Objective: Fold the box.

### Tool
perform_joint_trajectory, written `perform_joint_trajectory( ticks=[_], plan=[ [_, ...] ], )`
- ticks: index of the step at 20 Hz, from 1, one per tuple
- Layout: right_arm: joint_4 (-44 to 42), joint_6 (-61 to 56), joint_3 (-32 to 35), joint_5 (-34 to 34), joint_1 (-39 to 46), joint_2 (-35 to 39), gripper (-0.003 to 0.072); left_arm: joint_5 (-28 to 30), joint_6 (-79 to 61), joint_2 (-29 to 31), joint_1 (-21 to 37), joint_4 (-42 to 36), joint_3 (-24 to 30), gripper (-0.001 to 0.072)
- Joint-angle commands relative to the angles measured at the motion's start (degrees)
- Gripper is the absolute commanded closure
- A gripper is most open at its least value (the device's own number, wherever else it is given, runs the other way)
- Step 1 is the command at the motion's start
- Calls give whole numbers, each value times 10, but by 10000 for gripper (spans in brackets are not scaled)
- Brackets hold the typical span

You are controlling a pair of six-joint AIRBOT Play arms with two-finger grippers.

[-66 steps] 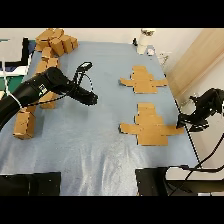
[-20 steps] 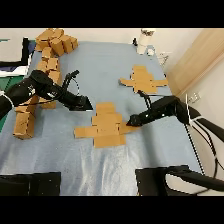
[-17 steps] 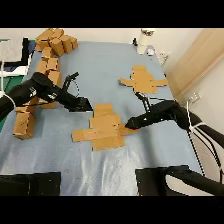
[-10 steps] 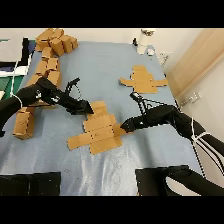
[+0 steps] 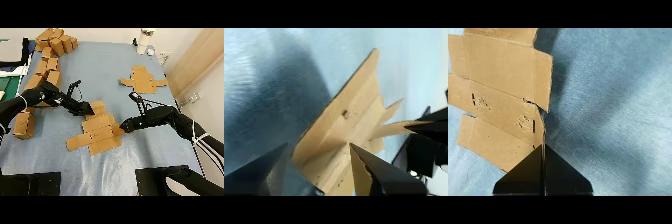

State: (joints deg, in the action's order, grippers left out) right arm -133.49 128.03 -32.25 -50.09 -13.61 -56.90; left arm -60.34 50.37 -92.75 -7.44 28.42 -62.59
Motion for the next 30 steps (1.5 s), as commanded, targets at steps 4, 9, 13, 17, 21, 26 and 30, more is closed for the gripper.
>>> perform_joint_trajectory(
  ticks=[4, 9, 13, 17, 21, 26, 30],
  plan=[
    [11, -1, 0, 1, -1, 0, 684, -87, -111, -8, 3, -40, 0, 476],
    [10, -1, 0, 1, -1, -2, 684, -118, -123, -8, 18, -42, 0, 665],
    [10, -2, 0, 1, -1, -2, 684, -116, -141, -9, 18, -54, 0, 666],
    [10, -8, 0, 5, -1, -2, 433, -121, -167, -9, 17, -68, 0, 697],
    [51, -65, -9, 55, 4, -2, 252, -122, -214, -8, 5, -92, 0, 698],
    [129, -158, -80, 49, 54, -2, 251, -89, -304, 23, -58, -91, -4, 699],
    [126, -201, -127, 44, 79, -2, 345, -4, -396, 54, -98, -91, -1, 700]
  ],
)
